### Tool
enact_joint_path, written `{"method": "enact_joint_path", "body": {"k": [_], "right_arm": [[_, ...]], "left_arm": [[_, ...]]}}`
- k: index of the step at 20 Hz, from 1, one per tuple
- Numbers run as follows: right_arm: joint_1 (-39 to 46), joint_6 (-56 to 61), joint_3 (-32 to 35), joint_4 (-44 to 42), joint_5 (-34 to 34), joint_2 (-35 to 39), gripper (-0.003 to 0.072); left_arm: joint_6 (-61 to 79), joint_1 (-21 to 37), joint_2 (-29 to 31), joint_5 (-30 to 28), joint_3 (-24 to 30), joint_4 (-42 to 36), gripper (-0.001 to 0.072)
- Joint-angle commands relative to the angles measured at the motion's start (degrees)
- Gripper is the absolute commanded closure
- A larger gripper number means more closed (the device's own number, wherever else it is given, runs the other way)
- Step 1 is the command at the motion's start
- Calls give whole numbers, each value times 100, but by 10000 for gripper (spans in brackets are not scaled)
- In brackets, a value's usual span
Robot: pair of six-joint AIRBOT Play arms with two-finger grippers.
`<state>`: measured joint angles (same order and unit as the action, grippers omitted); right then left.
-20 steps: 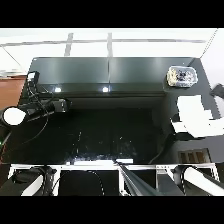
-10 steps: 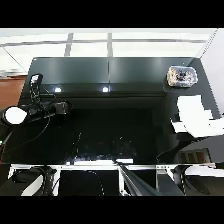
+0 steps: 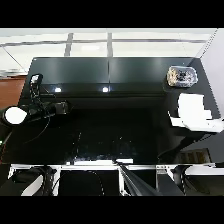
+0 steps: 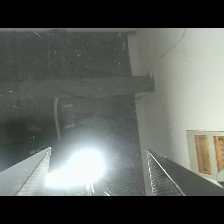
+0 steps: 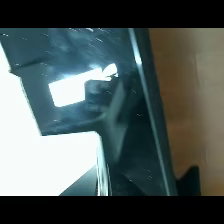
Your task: Fold the box and place the chain.
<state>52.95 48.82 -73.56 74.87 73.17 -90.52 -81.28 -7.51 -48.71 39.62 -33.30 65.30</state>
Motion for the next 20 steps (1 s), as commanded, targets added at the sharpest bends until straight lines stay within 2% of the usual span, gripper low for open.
{"method": "enact_joint_path", "body": {"k": [1, 4, 6, 8, 13, 15, 17, 20], "right_arm": [[-114, -280, -4, -586, 271, 229, 680], [-546, -223, 203, -1073, 240, 616, 671], [-964, 129, 573, -1211, 37, 986, 672], [-1443, 514, 1040, -1416, -212, 1438, 672], [-2817, 634, 2312, -2756, -627, 2754, 673], [-3434, 752, 2981, -3338, -1104, 3191, 673], [-4214, 780, 3679, -3829, -1926, 3504, 673], [-5396, 1207, 4030, -3989, -2710, 3560, 672]], "left_arm": [[0, 0, -2, 7, -2, 0, 0], [-17, 0, -2, -9, -2, -173, 2], [-17, 0, -2, -57, -2, -190, 2], [-17, 0, -2, -55, 0, -192, 2], [-15, -11, -2, -7, 0, -212, 2], [197, -138, -2, -4, -2, -229, 2], [435, -393, -42, -133, -26, -267, 2], [461, -459, -601, 162, -437, -619, 22]]}}
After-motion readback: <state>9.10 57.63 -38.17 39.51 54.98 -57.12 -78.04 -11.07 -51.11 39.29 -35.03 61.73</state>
